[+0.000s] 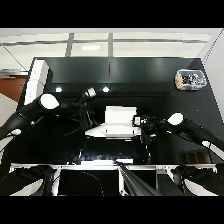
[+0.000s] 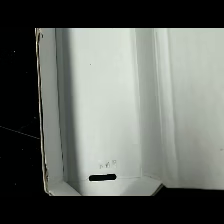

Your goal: Fold the box and place the chain.

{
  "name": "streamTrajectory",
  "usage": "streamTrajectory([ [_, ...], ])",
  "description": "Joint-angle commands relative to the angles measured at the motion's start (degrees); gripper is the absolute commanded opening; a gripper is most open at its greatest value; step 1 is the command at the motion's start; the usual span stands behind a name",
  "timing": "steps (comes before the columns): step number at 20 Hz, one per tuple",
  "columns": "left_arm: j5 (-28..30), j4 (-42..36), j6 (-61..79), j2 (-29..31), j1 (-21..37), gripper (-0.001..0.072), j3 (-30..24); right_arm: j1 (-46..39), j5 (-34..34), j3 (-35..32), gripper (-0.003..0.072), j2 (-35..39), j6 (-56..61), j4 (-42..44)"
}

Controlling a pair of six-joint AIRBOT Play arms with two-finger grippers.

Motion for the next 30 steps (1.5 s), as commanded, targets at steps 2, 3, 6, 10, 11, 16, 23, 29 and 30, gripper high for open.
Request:
streamTrajectory([
  [2, 1.0, 5.8, 15.5, 0.2, -5.7, 0.0714, -2.1, 0.0, 0.0, 0.0, 0.0436, 0.0, 0.0, 0.0],
  [3, 3.2, 5.8, 15.9, 0.1, -6.6, 0.0713, -2.7, 0.0, 0.0, 0.0, 0.0436, 0.0, 0.0, 0.0],
  [6, 6.2, 0.9, 14.4, -0.9, -7.1, 0.0706, -3.8, 0.0, 0.0, 0.0, 0.0436, 0.0, 0.0, 0.0],
  [10, 6.1, -3.2, 14.5, -4.0, -7.4, 0.0685, -3.9, 0.0, 0.0, 0.0, 0.0436, 0.0, 0.0, 0.0],
  [11, 6.7, -4.0, 14.4, -4.2, -7.5, 0.0685, -3.9, 0.0, 0.0, 0.0, 0.0436, 0.0, 0.0, 0.0],
  [16, 7.3, -4.2, 14.5, -4.2, -8.5, 0.0522, -3.9, 0.0, 0.0, 0.0, 0.0436, 0.0, 0.0, 0.0],
  [23, 7.4, -4.3, 14.6, -4.2, -8.5, 0.0351, -3.9, 0.0, 0.0, 0.0, 0.0436, 0.0, 0.0, 0.0],
  [29, 7.4, -0.5, 15.1, -4.2, -8.5, 0.0431, -3.9, 0.0, 0.0, 0.0, 0.0436, 0.0, 0.0, 0.0],
  [30, 7.4, 0.0, 15.1, -4.2, -8.5, 0.0431, -3.9, 0.0, 0.0, 0.0, 0.0436, 0.0, 0.0, 0.0],
])
